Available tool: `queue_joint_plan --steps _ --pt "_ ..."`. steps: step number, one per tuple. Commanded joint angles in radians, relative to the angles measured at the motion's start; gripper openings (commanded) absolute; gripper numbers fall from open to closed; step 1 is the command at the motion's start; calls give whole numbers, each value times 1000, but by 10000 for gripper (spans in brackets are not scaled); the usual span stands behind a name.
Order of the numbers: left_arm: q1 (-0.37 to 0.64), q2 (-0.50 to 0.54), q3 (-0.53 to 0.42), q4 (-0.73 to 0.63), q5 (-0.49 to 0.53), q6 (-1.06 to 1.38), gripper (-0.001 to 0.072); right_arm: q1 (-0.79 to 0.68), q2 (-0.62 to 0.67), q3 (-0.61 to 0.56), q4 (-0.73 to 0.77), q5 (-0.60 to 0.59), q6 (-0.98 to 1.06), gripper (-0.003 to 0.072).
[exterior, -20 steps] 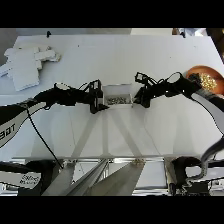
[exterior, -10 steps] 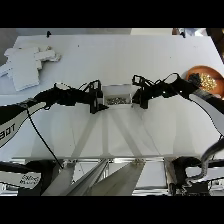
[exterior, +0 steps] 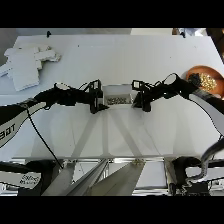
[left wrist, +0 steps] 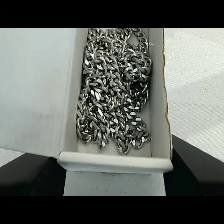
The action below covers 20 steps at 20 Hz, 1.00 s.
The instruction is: Fold the box and place the chain.
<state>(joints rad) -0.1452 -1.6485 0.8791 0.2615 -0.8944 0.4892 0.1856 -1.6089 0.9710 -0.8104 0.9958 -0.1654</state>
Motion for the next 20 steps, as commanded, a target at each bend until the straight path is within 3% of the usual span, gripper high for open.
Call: queue_joint_plan --steps 1,4,12,20 --pt "0 0 1 1 0 0 523 0 0 -1 -27 44 -1 261" --pt "0 0 1 1 0 0 523 0 0 -1 -23 63 -1 321" --pt "0 0 1 1 0 0 523 0 0 -1 47 80 64 365" --pt "0 0 1 1 0 0 523 28 0 -1 -87 64 87 218"
